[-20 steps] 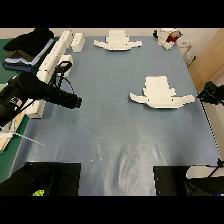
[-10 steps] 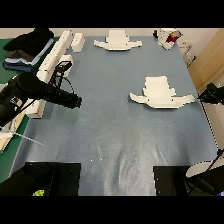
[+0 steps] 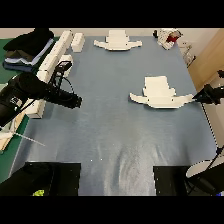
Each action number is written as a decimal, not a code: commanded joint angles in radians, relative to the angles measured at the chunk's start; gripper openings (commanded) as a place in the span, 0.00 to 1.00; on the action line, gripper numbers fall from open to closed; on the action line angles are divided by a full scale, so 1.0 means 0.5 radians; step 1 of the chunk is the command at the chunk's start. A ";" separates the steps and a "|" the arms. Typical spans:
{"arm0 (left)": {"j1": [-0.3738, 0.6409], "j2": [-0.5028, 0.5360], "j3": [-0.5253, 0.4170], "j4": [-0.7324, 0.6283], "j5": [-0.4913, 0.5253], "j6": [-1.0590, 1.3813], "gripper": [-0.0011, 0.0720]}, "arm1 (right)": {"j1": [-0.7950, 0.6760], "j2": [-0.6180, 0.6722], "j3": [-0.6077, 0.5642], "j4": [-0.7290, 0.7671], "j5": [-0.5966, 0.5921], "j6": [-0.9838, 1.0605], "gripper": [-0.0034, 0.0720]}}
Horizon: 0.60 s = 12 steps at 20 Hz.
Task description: Fold the box.
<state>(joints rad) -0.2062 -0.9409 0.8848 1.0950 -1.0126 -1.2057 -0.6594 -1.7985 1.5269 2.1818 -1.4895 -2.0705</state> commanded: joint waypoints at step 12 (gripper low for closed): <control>0.000 0.001 0.000 0.002 0.000 0.001 0.03 | 0.002 -0.003 0.076 0.085 0.151 -0.027 0.39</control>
<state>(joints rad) -0.2062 -0.9409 0.8848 1.0954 -1.0130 -1.2057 -0.6586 -1.7996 1.5436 2.2372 -1.5101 -2.1090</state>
